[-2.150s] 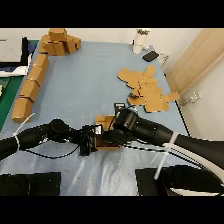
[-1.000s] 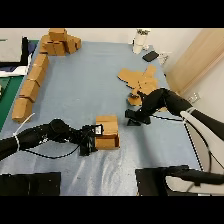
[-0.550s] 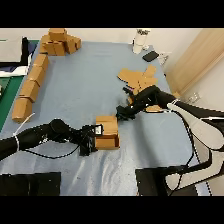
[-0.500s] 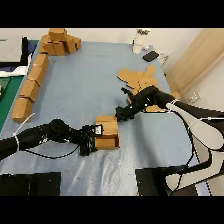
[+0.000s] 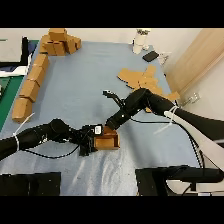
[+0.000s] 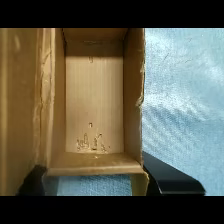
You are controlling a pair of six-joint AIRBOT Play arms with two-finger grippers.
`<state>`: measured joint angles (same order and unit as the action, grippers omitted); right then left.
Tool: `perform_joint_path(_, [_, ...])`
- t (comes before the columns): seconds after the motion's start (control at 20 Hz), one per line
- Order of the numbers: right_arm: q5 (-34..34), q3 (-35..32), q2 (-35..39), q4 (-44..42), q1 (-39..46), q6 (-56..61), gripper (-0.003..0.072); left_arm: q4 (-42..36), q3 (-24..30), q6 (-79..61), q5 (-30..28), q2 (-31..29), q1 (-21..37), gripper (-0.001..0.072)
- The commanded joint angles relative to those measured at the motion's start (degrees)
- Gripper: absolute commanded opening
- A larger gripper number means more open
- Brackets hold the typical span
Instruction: Fold the box.
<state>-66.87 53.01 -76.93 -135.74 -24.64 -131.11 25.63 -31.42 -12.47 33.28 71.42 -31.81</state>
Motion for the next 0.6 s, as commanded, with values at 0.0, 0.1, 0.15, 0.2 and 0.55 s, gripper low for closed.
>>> perform_joint_path(0.0, [3.8, -2.2, 5.9, 5.1, -3.4, -1.4, 0.0005, 0.0, -0.1, -0.1, -0.1, 0.0, 0.0, 0.0402])
perform_joint_path(0.1, [3.7, -2.3, 7.4, 9.6, -3.5, 0.4, 0.0005, 0.0, -0.1, -0.1, -0.1, 0.0, 0.0, 0.0402])
perform_joint_path(0.15, [3.7, -2.3, 7.7, 11.8, -3.5, 1.3, 0.0005, 0.0, -0.1, -0.1, -0.1, 0.0, 0.0, 0.0402])
perform_joint_path(0.2, [3.6, -2.3, 7.8, 13.4, -3.5, 1.8, 0.0005, 0.0, -0.1, -0.1, -0.1, 0.0, 0.0, 0.0402])
perform_joint_path(0.55, [1.9, -2.3, 8.6, 13.8, -3.5, 2.3, 0.0005, 0.0, -0.1, -0.1, -0.1, 0.0, 0.0, 0.0402])
